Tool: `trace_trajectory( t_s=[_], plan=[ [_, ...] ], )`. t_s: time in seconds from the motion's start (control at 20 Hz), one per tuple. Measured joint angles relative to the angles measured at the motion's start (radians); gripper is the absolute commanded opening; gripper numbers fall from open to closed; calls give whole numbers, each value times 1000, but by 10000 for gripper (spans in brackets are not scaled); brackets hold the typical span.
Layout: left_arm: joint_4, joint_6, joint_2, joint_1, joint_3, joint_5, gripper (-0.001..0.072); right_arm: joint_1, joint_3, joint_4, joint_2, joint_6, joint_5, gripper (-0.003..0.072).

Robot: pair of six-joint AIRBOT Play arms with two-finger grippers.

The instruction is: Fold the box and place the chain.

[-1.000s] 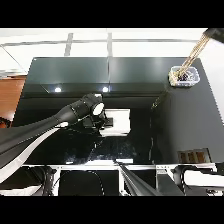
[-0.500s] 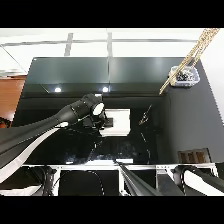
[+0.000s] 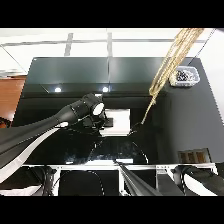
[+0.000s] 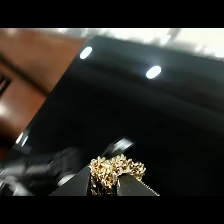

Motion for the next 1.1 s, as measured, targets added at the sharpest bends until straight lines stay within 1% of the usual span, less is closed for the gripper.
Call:
trace_trajectory(
  t_s=[0.15,0.3,0.65,1.1],
  plan=[
    [0,0,0,0,0,0,30,84,0,-24,0,14,21,6],
    [0,0,0,0,0,0,30,138,-2,-39,0,27,15,6],
    [0,0,0,0,0,0,30,212,-2,-35,-1,43,-55,6],
    [0,0,0,0,0,0,30,272,-19,-32,-27,56,-95,5]
  ],
)
